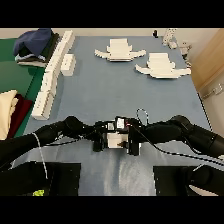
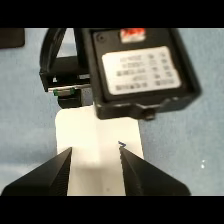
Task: Fold the box.
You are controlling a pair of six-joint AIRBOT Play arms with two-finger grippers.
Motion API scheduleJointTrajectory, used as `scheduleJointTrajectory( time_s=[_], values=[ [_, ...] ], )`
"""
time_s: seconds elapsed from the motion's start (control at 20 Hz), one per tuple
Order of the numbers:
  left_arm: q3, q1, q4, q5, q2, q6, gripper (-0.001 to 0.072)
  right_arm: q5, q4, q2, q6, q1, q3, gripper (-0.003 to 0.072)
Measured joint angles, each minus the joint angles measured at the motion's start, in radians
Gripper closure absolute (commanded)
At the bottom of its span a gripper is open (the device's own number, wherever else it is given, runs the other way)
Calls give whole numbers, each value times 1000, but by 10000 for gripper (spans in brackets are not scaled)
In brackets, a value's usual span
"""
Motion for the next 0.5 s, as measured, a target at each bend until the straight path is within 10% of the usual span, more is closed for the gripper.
scheduleJointTrajectory(
  time_s=[0.5],
  values=[
    [0,0,0,0,0,0,203,35,-39,-12,-110,14,-22,222]
  ],
)
